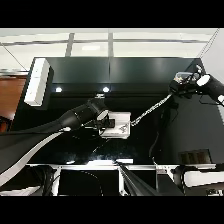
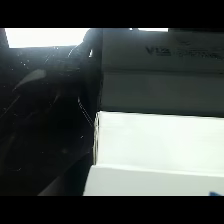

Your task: Fold the box and place the chain.

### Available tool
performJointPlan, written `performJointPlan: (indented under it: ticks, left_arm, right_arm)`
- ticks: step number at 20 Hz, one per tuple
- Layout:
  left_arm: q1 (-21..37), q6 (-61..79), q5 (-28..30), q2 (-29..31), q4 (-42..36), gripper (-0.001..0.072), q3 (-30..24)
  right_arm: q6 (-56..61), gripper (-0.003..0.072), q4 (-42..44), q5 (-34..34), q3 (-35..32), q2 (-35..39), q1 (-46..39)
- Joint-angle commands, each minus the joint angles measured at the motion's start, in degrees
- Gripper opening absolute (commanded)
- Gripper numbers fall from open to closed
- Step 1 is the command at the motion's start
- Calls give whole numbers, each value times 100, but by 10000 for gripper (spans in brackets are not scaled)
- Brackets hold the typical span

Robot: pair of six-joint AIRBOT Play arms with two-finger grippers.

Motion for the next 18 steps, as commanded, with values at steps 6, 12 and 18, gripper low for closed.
performJointPlan:
  ticks: [6, 12, 18]
  left_arm:
    - [4, 0, -15, 0, 0, 30, -2]
    - [4, 2, -15, 0, 0, 30, -2]
    - [4, 2, -17, 0, 0, 30, -2]
  right_arm:
    - [-658, 15, 0, 1639, 374, 804, -13]
    - [-916, 14, 31, 2291, 374, 3139, 22]
    - [-1119, 13, 1082, 3250, 376, 4511, 258]
